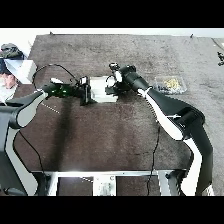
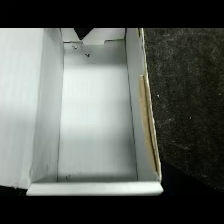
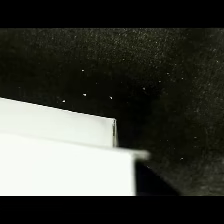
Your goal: Fold the box and place the chain.
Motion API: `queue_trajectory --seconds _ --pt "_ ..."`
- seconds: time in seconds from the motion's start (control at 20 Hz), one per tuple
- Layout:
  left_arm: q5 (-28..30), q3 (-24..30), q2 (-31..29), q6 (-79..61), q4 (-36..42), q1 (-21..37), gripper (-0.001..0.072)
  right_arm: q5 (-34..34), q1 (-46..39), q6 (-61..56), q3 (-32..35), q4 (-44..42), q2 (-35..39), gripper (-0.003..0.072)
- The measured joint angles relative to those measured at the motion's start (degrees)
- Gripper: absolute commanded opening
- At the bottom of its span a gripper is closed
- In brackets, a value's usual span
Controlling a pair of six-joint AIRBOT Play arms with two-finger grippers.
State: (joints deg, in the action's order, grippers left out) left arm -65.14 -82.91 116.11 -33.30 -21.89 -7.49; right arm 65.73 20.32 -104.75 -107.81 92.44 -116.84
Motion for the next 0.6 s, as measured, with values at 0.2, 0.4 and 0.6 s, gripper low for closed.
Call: queue_trajectory --seconds 0.2,0.4,0.6 --pt "0.0 0.0 0.0 0.1 0.0 0.0 0.0205 0.0 0.0 0.0 0.0 -0.1 0.6 0.0384" --pt "0.0 0.0 0.0 0.2 0.0 0.0 0.0205 0.2 0.0 1.2 0.0 -0.1 2.8 0.0385" --pt "0.0 0.0 0.0 0.3 0.0 0.0 0.0205 2.3 0.0 4.7 0.0 -0.3 6.2 0.0383"
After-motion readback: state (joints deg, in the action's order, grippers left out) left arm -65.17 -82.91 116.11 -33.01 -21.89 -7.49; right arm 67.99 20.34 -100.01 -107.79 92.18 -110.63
